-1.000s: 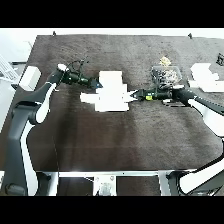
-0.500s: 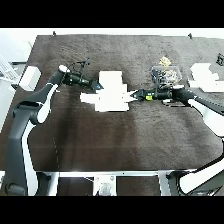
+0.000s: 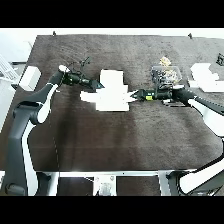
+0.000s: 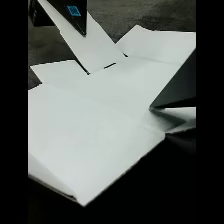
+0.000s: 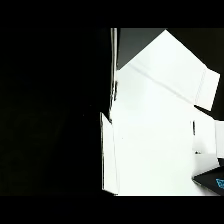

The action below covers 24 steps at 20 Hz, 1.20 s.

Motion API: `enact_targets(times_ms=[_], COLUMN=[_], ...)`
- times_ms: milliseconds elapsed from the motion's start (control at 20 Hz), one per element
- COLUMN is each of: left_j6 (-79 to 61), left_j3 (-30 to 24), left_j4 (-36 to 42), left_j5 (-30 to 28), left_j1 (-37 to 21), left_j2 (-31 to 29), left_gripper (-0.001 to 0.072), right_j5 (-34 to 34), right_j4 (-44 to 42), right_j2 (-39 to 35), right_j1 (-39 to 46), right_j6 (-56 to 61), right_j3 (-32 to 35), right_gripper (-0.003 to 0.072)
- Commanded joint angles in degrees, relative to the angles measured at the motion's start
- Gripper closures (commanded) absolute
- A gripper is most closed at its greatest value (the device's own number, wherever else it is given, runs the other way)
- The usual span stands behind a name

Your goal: Fold the box and place the chain.

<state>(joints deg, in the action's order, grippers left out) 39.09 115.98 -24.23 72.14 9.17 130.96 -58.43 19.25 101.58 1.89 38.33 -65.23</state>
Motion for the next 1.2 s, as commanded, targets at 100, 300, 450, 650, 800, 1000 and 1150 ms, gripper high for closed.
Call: enact_targets(times_ms=[100,300,450,650,800,1000,1150], left_j6=[-1.27,-5.25,-9.51,-15.43,-22.71,-35.41,-41.86], left_j3=[-0.02,-0.02,-0.04,-0.72,-3.21,-7.04,-8.52], left_j4=[0.72,0.72,0.74,2.99,7.3,15.5,16.63], left_j5=[0.46,1.66,3.08,4.11,5.22,5.44,5.73], left_j1=[-0.02,-0.02,-0.02,-0.02,0.0,0.0,0.0], left_j2=[0.04,0.04,0.04,0.04,0.04,0.02,0.02], left_gripper=[0.064,0.0686,0.0688,0.0689,0.0691,0.0692,0.0692], right_j5=[-0.07,-0.11,-0.85,-4.24,-6.69,-6.78,-6.78], right_j4=[0.5,-1.07,-5.03,-11.93,-13.73,-13.73,-13.7], right_j2=[0.04,-0.07,-0.46,-0.79,-0.79,-0.79,-0.79], right_j1=[-0.02,0.94,3.19,8.72,11.69,12.57,12.52], right_j6=[0.0,-3.06,-5.66,-7.56,-7.56,-7.56,-8.39], right_j3=[-0.04,-0.04,-0.07,-0.07,-0.04,0.0,0.0], right_gripper=[0.0674,0.0671,0.0514,0.0514,0.0515,0.0515,0.0516])
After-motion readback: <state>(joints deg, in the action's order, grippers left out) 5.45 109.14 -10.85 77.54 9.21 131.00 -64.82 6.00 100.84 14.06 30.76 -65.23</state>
